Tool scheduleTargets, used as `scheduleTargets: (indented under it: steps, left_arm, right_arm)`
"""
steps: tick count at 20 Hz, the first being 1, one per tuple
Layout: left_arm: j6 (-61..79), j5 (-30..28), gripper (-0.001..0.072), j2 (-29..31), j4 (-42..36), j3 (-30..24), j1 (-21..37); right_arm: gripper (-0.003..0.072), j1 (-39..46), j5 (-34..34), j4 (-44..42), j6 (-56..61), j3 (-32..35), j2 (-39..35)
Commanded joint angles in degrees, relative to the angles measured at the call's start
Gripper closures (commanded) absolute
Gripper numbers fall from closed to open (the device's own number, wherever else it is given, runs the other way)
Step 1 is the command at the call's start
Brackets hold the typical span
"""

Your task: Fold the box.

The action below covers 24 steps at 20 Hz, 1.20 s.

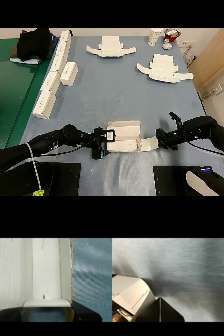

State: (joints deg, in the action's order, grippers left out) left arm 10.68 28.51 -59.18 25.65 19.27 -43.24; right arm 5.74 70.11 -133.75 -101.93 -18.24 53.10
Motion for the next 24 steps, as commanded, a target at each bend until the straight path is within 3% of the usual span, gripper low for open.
scheduleTargets:
  steps: [1, 3, 7, 9, 17, 24]
  left_arm:
    - [0.02, -0.02, 0.0299, 0.04, 0.02, 0.02, 0.00]
    - [0.02, -0.02, 0.0299, 0.04, 0.02, 0.02, 0.00]
    - [0.02, -0.02, 0.0299, 0.04, 0.02, 0.02, 0.00]
    - [0.02, -0.02, 0.0299, 0.04, 0.02, 0.02, 0.00]
    - [0.02, -0.02, 0.0299, 0.04, 0.02, 0.02, 0.00]
    - [0.02, -0.02, 0.0299, 0.04, 0.02, 0.02, 0.00]
  right_arm:
    - [0.0646, -3.21, -0.33, -2.60, -0.09, 0.22, -6.12]
    - [0.0398, -4.50, -0.15, -2.78, -0.04, -0.17, -10.21]
    - [0.0378, -7.43, -0.48, -3.41, -0.11, -1.09, -12.41]
    - [0.0201, -10.80, -2.10, -3.52, -0.11, -1.09, -12.04]
    - [0.0205, -25.35, -13.46, 2.16, 7.76, -2.80, -9.38]
    - [0.0208, -44.15, -12.74, 29.16, 34.91, -14.73, -1.22]
